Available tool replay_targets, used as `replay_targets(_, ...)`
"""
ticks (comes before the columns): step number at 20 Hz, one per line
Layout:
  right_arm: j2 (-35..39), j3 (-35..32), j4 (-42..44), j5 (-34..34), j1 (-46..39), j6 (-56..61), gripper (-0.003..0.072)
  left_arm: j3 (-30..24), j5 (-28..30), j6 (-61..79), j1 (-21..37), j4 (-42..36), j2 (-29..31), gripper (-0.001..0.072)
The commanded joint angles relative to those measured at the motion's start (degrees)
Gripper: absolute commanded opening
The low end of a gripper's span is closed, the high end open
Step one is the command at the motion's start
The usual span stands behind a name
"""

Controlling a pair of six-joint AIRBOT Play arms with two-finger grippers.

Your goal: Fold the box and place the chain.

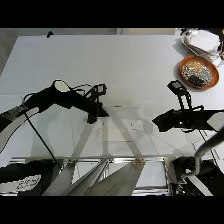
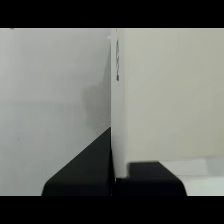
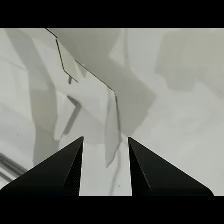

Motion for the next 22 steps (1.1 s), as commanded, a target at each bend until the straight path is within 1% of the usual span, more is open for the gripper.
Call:
replay_targets(1, 0.0, 0.0, -0.3, -1.1, 0.1, 0.0, 0.0318, 0.0, 4.2, 5.1, -2.2, -4.5, -2.7, 0.0008)
replay_targets(3, 0.0, 0.0, -0.3, -1.4, 0.1, 0.0, 0.0318, 0.0, 5.2, 7.2, -3.7, -6.3, -4.5, 0.0008)
replay_targets(7, 0.0, 0.0, -0.3, -2.0, 0.1, 0.0, 0.0318, 0.0, 5.5, 7.9, -4.8, -6.3, -7.3, 0.0007)
replay_targets(13, 0.0, 0.0, -0.3, -2.2, 0.1, 0.0, 0.0318, 0.0, 8.2, 7.9, -4.8, -6.3, -7.3, 0.001)
replay_targets(19, 0.0, 0.0, -0.3, -2.7, 0.1, 0.0, 0.0318, 0.0, 8.8, 7.8, -4.8, -7.6, -7.3, 0.0009)
replay_targets(22, 0.0, 0.0, -0.3, -2.7, 0.1, 0.0, 0.0318, 0.0, 10.3, 7.8, -4.8, -7.6, -7.3, 0.0009)
